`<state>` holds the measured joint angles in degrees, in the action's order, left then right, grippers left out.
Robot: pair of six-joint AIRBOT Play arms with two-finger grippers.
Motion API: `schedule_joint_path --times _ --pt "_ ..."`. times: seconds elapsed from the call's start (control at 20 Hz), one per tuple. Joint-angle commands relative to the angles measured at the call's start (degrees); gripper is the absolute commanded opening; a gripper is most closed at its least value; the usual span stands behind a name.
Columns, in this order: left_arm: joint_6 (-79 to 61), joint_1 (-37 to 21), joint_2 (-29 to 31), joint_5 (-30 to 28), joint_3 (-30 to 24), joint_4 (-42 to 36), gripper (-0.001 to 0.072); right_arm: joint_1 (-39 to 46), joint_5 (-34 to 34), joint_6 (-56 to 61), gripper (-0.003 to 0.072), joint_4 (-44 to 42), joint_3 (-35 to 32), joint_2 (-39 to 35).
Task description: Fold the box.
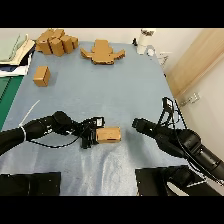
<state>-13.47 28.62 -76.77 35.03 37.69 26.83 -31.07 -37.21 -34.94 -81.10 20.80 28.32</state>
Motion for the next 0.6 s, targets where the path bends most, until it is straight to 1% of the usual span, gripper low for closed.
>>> schedule_joint_path --times 0.0,0.3,0.55 --pt "-0.02 -0.02 0.0 0.07 -0.02 -0.07 0.0468 0.11 -0.35 3.1 0.0005 0.42 0.07 -0.04" --pt "0.09 -0.02 0.0 0.02 -0.02 -2.62 0.0467 0.11 -0.35 5.62 0.0004 1.29 0.07 -0.04" --pt "5.57 -0.61 1.42 -0.79 0.09 -2.16 0.0468 0.11 -0.35 5.62 0.0004 1.42 0.07 -0.04"
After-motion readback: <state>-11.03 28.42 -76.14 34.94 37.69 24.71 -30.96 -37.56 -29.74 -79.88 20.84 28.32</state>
